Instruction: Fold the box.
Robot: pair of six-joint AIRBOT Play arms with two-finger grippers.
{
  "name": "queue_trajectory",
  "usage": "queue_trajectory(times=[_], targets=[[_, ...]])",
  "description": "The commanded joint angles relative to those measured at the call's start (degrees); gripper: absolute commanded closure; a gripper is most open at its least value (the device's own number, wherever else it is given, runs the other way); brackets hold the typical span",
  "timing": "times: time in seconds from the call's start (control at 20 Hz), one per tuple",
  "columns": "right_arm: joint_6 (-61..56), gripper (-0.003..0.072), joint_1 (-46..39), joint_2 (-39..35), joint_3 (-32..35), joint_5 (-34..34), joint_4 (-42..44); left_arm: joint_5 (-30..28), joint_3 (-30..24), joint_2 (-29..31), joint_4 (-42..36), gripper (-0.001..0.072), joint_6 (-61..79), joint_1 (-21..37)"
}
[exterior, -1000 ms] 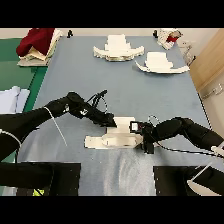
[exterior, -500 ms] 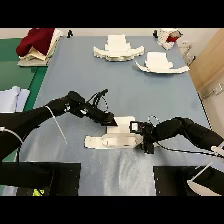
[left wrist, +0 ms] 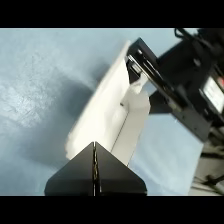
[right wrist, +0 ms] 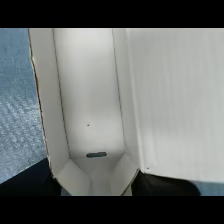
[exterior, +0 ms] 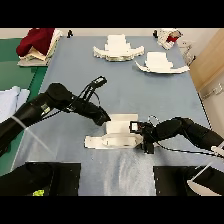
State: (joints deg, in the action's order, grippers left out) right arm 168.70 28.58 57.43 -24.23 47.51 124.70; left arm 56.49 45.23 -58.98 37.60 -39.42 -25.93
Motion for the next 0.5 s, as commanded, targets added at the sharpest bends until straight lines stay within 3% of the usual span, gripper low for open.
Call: queue_trajectory(times=[0.0,0.1,0.15,0.2,0.25,0.45], targets=[[0.0,0.0237,0.1,0.0,0.0,0.0,0.0,0.8,-4.3,10.0,6.0,0.0698,11.2,0.2],[0.0,0.0237,0.1,0.0,0.0,0.0,0.0,1.8,-9.4,13.3,4.5,0.0695,23.0,0.7],[0.0,0.0237,0.1,0.0,0.0,0.0,0.0,0.9,-12.3,14.6,4.2,0.0606,27.0,0.7],[0.0,0.0236,0.1,0.0,0.0,0.0,0.0,-0.8,-15.2,15.3,3.8,0.0221,29.0,0.7],[0.0,0.0237,0.1,0.0,0.0,0.0,0.0,-3.1,-17.7,15.6,3.2,0.0047,30.1,0.6],[0.0,0.0237,0.1,0.0,0.0,0.0,0.0,-7.1,-24.7,15.5,2.6,0.0046,36.9,0.5]])
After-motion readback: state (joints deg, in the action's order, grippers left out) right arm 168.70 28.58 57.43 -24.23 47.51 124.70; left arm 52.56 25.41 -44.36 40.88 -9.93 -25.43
